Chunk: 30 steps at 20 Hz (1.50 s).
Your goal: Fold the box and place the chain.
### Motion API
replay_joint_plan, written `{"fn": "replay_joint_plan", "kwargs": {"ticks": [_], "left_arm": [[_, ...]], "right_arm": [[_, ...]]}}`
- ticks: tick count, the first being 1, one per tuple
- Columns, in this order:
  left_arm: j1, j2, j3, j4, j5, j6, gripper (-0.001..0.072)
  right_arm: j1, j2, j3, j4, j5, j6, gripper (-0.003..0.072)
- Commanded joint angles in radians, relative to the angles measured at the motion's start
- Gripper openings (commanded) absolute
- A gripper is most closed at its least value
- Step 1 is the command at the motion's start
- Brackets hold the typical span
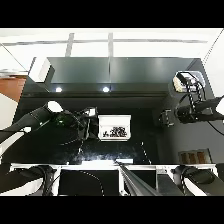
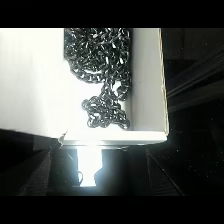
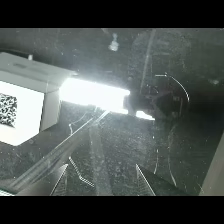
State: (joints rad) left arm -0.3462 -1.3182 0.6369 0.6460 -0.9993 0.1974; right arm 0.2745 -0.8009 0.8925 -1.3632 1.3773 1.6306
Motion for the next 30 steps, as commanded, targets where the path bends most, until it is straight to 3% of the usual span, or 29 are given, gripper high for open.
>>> {"fn": "replay_joint_plan", "kwargs": {"ticks": [1, 5, 13, 22, 30], "left_arm": [[-0.003, -0.001, -0.004, -0.004, 0.004, 0.002, 0.0713], [-0.022, 0.000, -0.004, -0.029, 0.009, 0.001, 0.0720], [-0.126, 0.000, -0.004, -0.028, 0.123, -0.098, 0.0720], [-0.127, 0.000, -0.004, -0.036, 0.128, -0.098, 0.0712], [-0.127, 0.000, -0.004, -0.079, 0.179, -0.093, 0.0713]], "right_arm": [[0.000, 0.000, 0.000, 0.000, -0.006, 0.000, 0.0502], [0.000, 0.000, 0.000, 0.000, -0.008, 0.000, 0.0502], [0.000, 0.000, 0.000, 0.000, -0.009, 0.000, 0.0502], [0.000, 0.000, 0.000, 0.001, -0.119, 0.000, 0.0502], [0.000, 0.000, 0.000, 0.000, -0.125, 0.000, 0.0502]]}}
